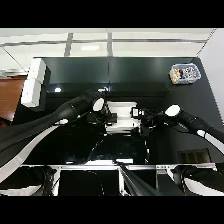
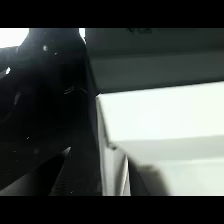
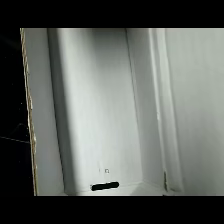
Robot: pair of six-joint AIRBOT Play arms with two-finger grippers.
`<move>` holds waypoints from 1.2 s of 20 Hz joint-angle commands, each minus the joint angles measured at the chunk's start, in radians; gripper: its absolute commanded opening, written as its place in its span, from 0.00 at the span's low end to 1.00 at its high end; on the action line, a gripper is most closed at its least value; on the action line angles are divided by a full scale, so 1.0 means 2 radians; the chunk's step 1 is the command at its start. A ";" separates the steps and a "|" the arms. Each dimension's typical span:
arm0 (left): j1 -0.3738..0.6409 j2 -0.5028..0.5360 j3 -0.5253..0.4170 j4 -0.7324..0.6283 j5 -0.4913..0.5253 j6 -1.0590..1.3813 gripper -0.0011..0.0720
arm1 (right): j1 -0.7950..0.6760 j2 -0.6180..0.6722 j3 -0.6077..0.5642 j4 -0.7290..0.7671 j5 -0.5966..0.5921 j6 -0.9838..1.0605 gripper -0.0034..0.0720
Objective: Fold the box and place the chain.
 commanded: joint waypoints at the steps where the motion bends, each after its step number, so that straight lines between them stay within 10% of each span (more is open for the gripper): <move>1: -0.010 -0.020 0.022 -0.001 -0.011 -0.023 0.57 | 0.001 0.000 0.000 0.000 0.000 0.000 0.34; 15: -0.009 -0.031 0.028 -0.001 -0.029 -0.023 0.07 | 0.001 0.000 0.000 0.000 0.000 0.000 0.34; 19: -0.009 -0.031 0.033 0.000 -0.034 -0.023 0.09 | 0.000 0.000 0.000 0.000 0.000 0.000 0.34; 21: -0.009 -0.031 0.034 0.001 -0.035 -0.023 0.54 | 0.000 0.000 0.000 0.000 0.000 0.000 0.34; 24: -0.009 -0.031 0.034 0.003 -0.037 -0.023 0.55 | 0.001 0.000 0.000 0.000 0.000 0.000 0.34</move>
